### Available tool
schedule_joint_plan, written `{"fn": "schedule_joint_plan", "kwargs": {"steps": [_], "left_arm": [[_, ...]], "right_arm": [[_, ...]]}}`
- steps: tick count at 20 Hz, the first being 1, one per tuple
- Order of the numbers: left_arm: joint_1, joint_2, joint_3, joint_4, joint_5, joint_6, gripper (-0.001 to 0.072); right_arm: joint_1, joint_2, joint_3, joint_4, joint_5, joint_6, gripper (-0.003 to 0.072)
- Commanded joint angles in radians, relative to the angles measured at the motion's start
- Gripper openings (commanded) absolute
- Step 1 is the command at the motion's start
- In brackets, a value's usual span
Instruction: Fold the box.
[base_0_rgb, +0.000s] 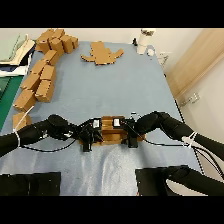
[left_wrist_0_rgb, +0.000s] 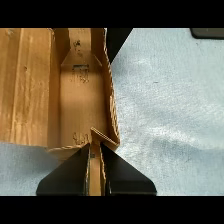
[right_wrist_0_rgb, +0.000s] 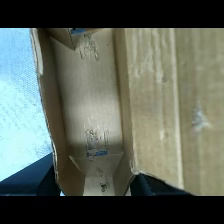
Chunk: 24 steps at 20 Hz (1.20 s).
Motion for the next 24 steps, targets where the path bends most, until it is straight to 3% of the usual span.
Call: {"fn": "schedule_joint_plan", "kwargs": {"steps": [1,3,9,10,11,15,16,17,19,20,24], "left_arm": [[0.0,-0.001,0.0,-0.022,0.0,0.003,0.0136],[0.0,-0.001,0.0,-0.021,0.0,0.003,0.0382],[0.0,-0.002,0.0,-0.021,0.0,0.003,0.0396],[0.0,-0.002,0.0,-0.021,0.0,0.003,0.0535],[0.0,-0.002,0.0,-0.022,0.0,0.003,0.0621],[0.0,-0.002,0.0,-0.022,0.0,0.003,0.0621],[0.0,-0.002,0.0,-0.021,0.0,0.003,0.0614],[0.001,-0.002,0.0,-0.019,0.0,0.002,0.0516],[0.007,0.004,0.0,0.031,0.004,-0.018,0.0045],[0.007,0.024,0.001,0.103,0.013,-0.08,0.001],[0.008,0.196,0.001,0.531,0.013,-0.576,0.001]], "right_arm": [[0.0,0.001,0.0,0.0,0.0,0.001,0.0504],[0.0,0.001,0.0,0.0,0.001,0.001,0.0504],[0.0,0.001,0.0,0.0,0.001,0.001,0.0503],[0.0,0.001,0.0,0.001,0.001,0.001,0.0504],[0.0,0.001,0.0,0.0,0.0,0.001,0.0504],[0.0,0.001,0.0,0.0,0.001,0.001,0.0504],[0.0,0.001,0.0,0.0,0.001,0.001,0.0504],[0.0,0.001,0.0,0.001,0.001,0.001,0.0504],[0.0,0.001,0.0,0.0,0.001,0.001,0.0503],[0.0,0.001,0.0,0.0,0.001,0.001,0.0504],[0.0,0.001,0.0,0.001,0.0,0.001,0.0504]]}}
